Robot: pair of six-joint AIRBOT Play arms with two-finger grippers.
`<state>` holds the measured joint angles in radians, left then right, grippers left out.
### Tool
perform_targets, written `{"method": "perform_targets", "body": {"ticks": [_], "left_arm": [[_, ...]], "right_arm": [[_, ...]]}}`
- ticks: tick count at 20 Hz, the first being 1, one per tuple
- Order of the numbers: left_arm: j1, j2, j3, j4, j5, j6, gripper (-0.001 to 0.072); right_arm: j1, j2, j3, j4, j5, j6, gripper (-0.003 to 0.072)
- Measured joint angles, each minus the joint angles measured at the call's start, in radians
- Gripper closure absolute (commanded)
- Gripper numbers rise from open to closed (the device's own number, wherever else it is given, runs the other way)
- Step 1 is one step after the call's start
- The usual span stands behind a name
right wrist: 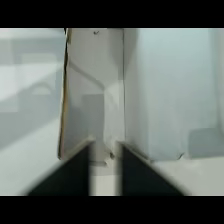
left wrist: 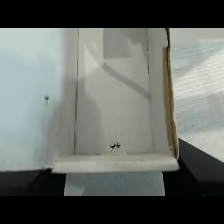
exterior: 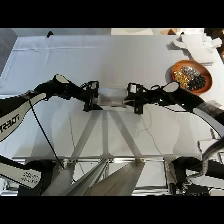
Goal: Fold the box and place the chain.
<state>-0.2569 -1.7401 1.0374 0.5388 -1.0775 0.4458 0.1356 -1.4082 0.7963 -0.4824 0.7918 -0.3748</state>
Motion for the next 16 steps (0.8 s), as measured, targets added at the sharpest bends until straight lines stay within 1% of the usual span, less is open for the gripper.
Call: {"method": "perform_targets", "body": {"ticks": [2, 5, 7, 10, 12, 14, 16], "left_arm": [[0.000, 0.000, 0.000, 0.000, 0.000, 0.000, 0.0499], [0.000, 0.000, 0.000, 0.000, 0.000, 0.000, 0.0499], [0.000, 0.000, 0.000, 0.000, 0.000, 0.000, 0.0499], [0.000, 0.000, 0.000, 0.000, 0.000, 0.000, 0.0499], [0.000, 0.000, 0.000, 0.000, 0.000, 0.000, 0.0499], [0.000, 0.000, 0.000, 0.000, 0.000, 0.000, 0.0499], [0.000, 0.000, 0.000, 0.000, 0.000, 0.000, 0.0499]], "right_arm": [[0.000, 0.001, 0.000, -0.004, 0.008, 0.000, 0.0638], [0.000, 0.024, 0.000, -0.012, 0.021, 0.010, 0.0674], [0.000, 0.064, 0.000, -0.015, 0.023, 0.037, 0.0674], [0.000, 0.159, 0.000, -0.029, 0.026, 0.116, 0.0674], [-0.001, 0.238, 0.000, -0.076, 0.011, 0.237, 0.0675], [-0.017, 0.310, 0.000, -0.155, -0.018, 0.424, 0.0674], [-0.065, 0.357, 0.000, -0.241, -0.028, 0.624, 0.0674]]}}
